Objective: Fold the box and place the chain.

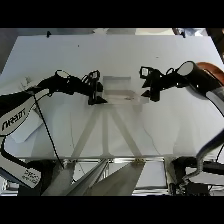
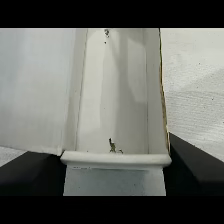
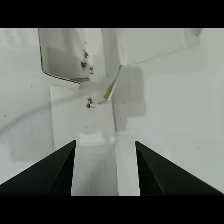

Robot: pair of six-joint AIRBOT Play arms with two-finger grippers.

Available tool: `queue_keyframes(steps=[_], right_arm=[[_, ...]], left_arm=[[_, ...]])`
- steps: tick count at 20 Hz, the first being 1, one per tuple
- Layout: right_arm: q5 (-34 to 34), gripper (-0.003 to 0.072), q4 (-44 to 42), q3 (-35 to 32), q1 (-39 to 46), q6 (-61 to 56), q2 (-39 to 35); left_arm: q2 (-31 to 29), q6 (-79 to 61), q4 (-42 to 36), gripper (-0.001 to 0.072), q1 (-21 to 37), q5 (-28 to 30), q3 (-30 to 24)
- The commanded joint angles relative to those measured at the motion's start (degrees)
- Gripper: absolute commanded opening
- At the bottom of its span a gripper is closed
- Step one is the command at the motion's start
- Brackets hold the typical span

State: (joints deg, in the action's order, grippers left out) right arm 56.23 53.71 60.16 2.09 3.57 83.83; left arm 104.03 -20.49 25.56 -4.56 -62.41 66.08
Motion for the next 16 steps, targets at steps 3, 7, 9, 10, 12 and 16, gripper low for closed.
queue_keyframes(steps=[3,7,9,10,12,16], right_arm=[[0.3,0.0419,-3.9,0.0,-3.1,7.9,5.0],[-2.1,0.0397,-4.0,0.0,-6.7,7.9,6.1],[-2.7,0.0338,-4.0,0.0,-7.3,7.9,6.1],[-2.7,0.0334,-4.0,0.0,-7.3,7.9,6.1],[-3.0,0.0276,-4.0,0.0,-7.3,7.9,6.1],[-4.9,0.0242,-5.1,0.0,-7.3,7.9,6.1]], left_arm=[[0.0,0.0,0.0,0.0382,0.1,0.0,0.0],[0.0,0.0,0.0,0.0382,0.1,0.0,0.0],[0.0,0.0,0.0,0.0382,0.1,0.0,0.0],[0.0,0.0,0.0,0.0382,0.1,0.0,0.0],[0.0,0.0,0.0,0.0382,0.1,0.0,0.0],[0.0,0.0,0.0,0.0382,0.1,0.0,0.0]])
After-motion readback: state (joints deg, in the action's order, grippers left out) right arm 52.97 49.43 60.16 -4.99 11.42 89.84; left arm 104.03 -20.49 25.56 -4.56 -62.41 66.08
